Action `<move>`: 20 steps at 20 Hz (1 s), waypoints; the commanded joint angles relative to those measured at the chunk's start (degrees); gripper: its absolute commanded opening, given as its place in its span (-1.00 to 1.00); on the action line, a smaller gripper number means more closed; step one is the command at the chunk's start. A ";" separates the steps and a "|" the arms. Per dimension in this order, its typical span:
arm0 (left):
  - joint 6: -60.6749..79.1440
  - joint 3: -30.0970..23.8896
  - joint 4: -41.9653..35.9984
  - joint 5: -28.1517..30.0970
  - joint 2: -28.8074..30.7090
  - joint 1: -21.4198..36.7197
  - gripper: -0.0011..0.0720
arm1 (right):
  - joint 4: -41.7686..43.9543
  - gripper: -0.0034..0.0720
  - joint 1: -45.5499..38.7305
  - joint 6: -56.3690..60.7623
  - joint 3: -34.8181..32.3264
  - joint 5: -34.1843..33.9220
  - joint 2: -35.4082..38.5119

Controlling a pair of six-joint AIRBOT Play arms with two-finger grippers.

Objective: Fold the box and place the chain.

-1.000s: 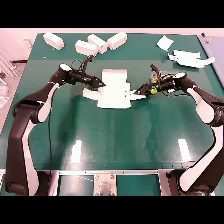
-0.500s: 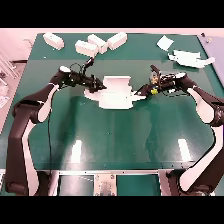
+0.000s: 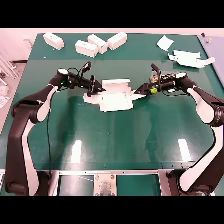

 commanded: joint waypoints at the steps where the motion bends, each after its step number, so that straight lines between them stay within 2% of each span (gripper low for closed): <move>1: 2.25 -0.02 -0.15 -0.17 -0.07 0.09 -0.91 | 0.52 -0.88 0.15 0.39 0.04 0.04 0.04; 9: 2.56 -0.02 1.44 1.36 -0.04 -0.70 -0.91 | 0.46 -0.88 0.13 2.08 -0.39 0.92 0.04; 10: 2.45 -0.02 1.49 1.36 -0.07 -0.74 -0.91 | 0.46 -0.62 0.13 1.90 -0.39 0.92 0.04; 11: 2.43 -0.02 1.60 1.33 -0.07 -0.74 -0.91 | 0.48 -0.26 -0.02 1.57 -0.37 0.94 0.04; 12: 2.34 -0.02 1.64 1.33 -0.07 -0.74 -0.91 | 0.50 -0.06 -0.31 1.40 -0.37 0.96 0.04; 13: 2.12 -0.02 1.68 1.33 -0.07 -0.74 -0.91 | 0.59 0.06 -0.87 1.07 -0.20 1.16 0.04; 20: 1.11 -0.02 2.82 1.36 -0.07 -0.74 -0.91 | 6.47 0.08 -5.01 -2.49 2.78 1.62 0.76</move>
